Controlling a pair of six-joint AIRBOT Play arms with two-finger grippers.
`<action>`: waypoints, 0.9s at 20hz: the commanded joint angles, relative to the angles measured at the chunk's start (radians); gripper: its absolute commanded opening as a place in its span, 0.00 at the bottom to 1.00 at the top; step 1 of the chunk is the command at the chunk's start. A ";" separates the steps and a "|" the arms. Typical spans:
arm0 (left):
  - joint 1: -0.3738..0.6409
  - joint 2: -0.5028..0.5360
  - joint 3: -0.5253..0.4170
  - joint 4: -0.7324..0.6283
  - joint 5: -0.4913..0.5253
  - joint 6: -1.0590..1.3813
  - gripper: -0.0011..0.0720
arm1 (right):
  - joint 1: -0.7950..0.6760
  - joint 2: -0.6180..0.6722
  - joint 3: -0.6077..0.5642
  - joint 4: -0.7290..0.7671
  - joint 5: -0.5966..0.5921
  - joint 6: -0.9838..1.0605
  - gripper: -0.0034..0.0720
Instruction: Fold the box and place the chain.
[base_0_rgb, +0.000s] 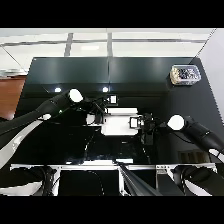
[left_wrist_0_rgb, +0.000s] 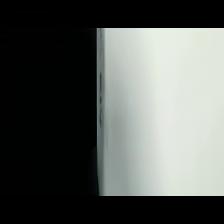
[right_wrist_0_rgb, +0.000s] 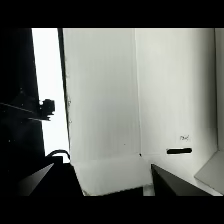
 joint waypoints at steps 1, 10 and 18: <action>-0.001 -0.001 0.001 0.000 0.000 0.000 0.05 | 0.048 -0.031 -0.006 0.013 -0.118 -0.035 0.97; -0.001 -0.001 0.001 0.000 -0.022 -0.003 0.05 | 0.009 0.045 0.026 0.013 -0.171 0.019 0.97; -0.001 -0.001 0.001 -0.001 -0.027 -0.003 0.05 | -0.039 0.045 0.049 0.017 -0.161 -0.018 0.97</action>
